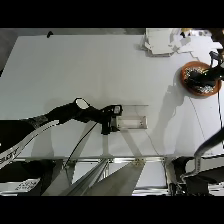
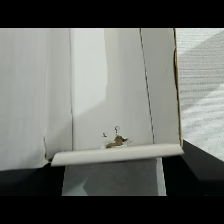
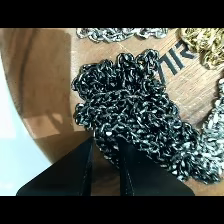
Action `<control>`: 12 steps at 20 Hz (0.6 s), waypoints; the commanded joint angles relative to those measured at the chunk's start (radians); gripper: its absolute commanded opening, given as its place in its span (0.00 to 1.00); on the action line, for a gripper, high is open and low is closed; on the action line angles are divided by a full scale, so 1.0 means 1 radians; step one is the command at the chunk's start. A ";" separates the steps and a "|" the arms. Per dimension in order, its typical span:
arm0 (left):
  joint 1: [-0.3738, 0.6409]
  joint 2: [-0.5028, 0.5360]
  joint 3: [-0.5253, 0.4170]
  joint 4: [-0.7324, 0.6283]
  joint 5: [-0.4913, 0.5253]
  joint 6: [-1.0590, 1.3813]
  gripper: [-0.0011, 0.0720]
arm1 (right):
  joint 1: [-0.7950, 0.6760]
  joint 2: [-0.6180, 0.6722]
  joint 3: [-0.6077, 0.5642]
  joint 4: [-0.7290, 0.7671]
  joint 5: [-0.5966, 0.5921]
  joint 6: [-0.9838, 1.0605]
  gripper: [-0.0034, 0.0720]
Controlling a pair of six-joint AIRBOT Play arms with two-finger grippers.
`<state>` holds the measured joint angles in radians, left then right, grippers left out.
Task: Fold the box and place the chain.
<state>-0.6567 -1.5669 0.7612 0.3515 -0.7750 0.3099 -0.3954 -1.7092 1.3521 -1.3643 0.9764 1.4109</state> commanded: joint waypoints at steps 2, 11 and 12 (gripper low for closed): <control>0.000 0.000 0.000 0.000 0.000 0.000 0.30 | 0.000 -0.044 -0.001 0.019 -0.006 -0.002 0.24; 0.000 0.000 0.000 0.000 0.000 0.000 0.30 | 0.000 0.191 -0.001 0.007 0.033 -0.082 0.07; 0.000 0.000 0.000 0.000 0.000 0.000 0.30 | 0.000 0.241 -0.001 0.007 0.058 -0.089 0.07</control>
